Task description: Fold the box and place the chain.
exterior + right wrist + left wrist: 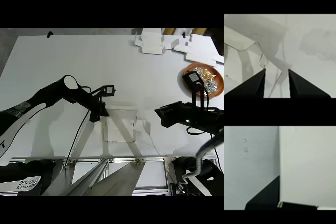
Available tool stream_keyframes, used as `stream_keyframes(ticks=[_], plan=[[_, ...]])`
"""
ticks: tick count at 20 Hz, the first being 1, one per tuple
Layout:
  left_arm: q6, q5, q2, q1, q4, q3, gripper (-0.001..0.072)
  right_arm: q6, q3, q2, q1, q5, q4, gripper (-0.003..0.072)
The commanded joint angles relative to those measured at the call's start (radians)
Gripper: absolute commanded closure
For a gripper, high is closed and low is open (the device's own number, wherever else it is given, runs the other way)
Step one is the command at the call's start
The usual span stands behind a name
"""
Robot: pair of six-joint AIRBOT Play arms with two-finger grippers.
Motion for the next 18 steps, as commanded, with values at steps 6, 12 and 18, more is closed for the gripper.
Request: stream_keyframes(ticks=[6, 12, 18], plan=[[0.068, 0.122, -0.008, -0.039, -0.059, -0.006, 0.0708, -0.002, 0.006, 0.038, 0.000, 0.134, -0.082, 0.0370], [-0.040, 0.123, 0.096, -0.066, -0.072, -0.050, 0.0715, -0.001, 0.005, 0.037, 0.000, 0.180, -0.175, 0.0381], [0.045, 0.271, 0.238, -0.050, -0.060, -0.254, 0.0708, 0.000, 0.005, 0.037, 0.000, 0.153, -0.171, 0.0402]])
